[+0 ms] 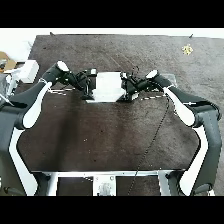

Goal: Fold the box and place the chain.

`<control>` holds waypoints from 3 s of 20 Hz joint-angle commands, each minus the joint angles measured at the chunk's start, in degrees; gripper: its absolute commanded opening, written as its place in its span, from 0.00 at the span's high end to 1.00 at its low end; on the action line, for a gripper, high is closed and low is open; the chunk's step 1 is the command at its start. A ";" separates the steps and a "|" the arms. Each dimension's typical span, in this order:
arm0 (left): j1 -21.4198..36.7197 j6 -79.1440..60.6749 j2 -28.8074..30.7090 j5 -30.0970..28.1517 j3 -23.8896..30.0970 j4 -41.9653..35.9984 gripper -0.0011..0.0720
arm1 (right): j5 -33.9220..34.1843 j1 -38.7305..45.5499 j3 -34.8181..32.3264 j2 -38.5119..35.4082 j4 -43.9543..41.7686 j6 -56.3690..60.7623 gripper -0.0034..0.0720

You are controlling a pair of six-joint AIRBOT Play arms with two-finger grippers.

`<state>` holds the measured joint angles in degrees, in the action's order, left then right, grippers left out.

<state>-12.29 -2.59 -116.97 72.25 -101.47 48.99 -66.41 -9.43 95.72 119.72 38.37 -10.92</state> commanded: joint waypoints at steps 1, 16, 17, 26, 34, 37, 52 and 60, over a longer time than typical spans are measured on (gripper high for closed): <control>-0.76 -0.22 -0.04 -1.31 0.11 2.25 0.02 | -0.02 -0.02 -0.02 0.04 -0.02 0.02 0.28; -0.76 5.29 -0.07 0.37 0.13 -1.60 0.76 | -0.02 -0.02 -0.02 0.04 -0.02 0.02 0.28; -0.87 5.68 -0.07 0.35 0.13 -2.34 0.76 | -0.04 -0.02 -0.02 0.04 -0.02 0.02 0.28; -4.09 5.57 -0.17 -2.73 0.13 -3.96 0.76 | -0.04 -0.02 -0.02 0.04 -0.02 0.02 0.28; -4.07 5.55 -0.17 -2.84 0.11 -1.31 0.04 | -0.02 -0.02 -0.02 0.04 -0.02 0.02 0.28; -4.07 5.57 -0.17 -2.84 0.11 -1.31 0.00 | -0.02 -0.02 -0.02 0.04 -0.02 0.02 0.28; 4.57 36.09 0.35 19.71 -15.39 -7.85 0.97 | -0.02 -0.02 -0.02 0.04 -0.02 0.02 0.28; 15.61 66.03 0.35 11.78 -9.40 -8.09 0.97 | -0.02 -0.02 -0.02 0.04 -0.02 0.02 0.28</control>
<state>-0.19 52.95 -116.62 87.39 -114.15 41.41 -66.41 -9.43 95.72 119.74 38.35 -10.90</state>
